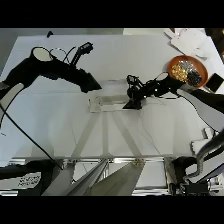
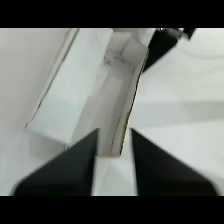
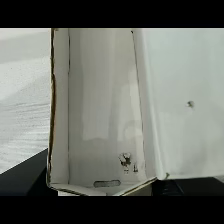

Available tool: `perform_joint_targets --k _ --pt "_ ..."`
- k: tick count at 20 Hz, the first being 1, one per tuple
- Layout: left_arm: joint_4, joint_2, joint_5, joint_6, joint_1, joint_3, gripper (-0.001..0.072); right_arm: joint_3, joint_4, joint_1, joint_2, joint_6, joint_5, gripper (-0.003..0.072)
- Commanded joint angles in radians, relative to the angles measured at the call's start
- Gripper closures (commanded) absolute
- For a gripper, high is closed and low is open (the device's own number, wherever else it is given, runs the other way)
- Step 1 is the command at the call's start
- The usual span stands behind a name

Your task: Fold the box and place the chain.

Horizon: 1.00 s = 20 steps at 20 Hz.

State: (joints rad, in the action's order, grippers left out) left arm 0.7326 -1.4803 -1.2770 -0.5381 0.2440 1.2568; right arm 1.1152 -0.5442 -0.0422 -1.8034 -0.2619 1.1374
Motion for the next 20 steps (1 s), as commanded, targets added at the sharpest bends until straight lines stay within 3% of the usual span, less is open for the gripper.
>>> perform_joint_targets --k 1,2,5,6,8,9,10,11,12,20 --pt "0.207 0.069 -0.047 0.024 -0.011 0.000 0.0312 0.001 0.000 0.000 -0.001 0.000 0.000 0.0297" --pt "0.218 0.070 -0.047 0.027 -0.008 -0.001 0.0254 0.001 0.000 0.000 -0.001 0.000 0.000 0.0297" --pt "0.220 0.071 -0.007 0.105 0.022 -0.034 0.0234 0.001 0.000 0.000 -0.001 0.000 0.000 0.0297" --pt "0.221 0.070 0.015 0.124 0.039 -0.058 0.0181 0.001 0.000 0.000 -0.001 0.000 0.000 0.0297" --pt "0.226 0.070 0.079 0.124 0.071 -0.112 0.0178 0.001 0.000 0.000 -0.001 0.000 0.000 0.0297" --pt "0.225 0.070 0.088 0.123 0.084 -0.128 0.0211 0.001 0.000 0.000 -0.001 0.000 0.000 0.0297" --pt "0.226 0.069 0.063 0.124 0.094 -0.133 0.0390 0.001 0.000 0.000 -0.001 0.000 0.000 0.0297" --pt "0.225 0.070 0.034 0.123 0.097 -0.133 0.0633 0.001 0.000 0.000 -0.001 0.000 0.000 0.0297" --pt "0.225 0.069 0.009 0.122 0.096 -0.133 0.0701 0.001 0.000 0.000 -0.001 0.000 0.000 0.0297" --pt "0.228 0.000 0.055 -0.015 0.080 -0.165 0.0703 0.001 0.000 0.000 -0.001 0.000 0.000 0.0297"
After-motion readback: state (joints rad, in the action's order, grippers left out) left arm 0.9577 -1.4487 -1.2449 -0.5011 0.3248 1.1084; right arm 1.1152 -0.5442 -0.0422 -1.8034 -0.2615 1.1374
